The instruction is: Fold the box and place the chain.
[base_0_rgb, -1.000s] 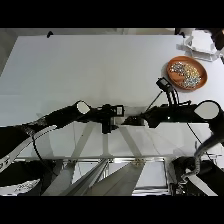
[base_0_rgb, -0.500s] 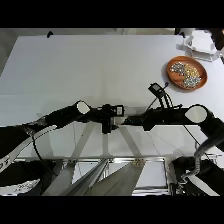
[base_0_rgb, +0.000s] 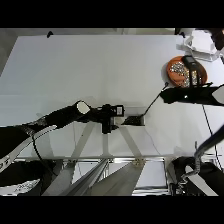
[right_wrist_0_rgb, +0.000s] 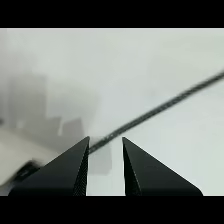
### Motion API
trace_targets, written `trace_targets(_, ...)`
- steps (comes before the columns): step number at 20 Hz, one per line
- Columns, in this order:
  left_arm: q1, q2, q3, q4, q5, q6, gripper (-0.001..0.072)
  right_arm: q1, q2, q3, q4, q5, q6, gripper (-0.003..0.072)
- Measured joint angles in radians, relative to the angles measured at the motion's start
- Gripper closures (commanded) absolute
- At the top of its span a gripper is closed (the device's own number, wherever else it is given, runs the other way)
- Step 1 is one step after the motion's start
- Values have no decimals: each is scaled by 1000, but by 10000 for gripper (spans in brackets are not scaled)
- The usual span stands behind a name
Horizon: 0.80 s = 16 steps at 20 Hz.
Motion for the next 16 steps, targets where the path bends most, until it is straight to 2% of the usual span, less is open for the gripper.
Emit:
trace_targets(6,0,0,0,0,0,0,505,-72,-282,125,-160,-114,61,442)
trace_targets(10,0,0,0,0,0,0,505,-69,-479,248,-230,-133,93,442)
trace_targets(16,0,0,0,0,0,0,505,-51,-655,334,-326,-145,124,439)
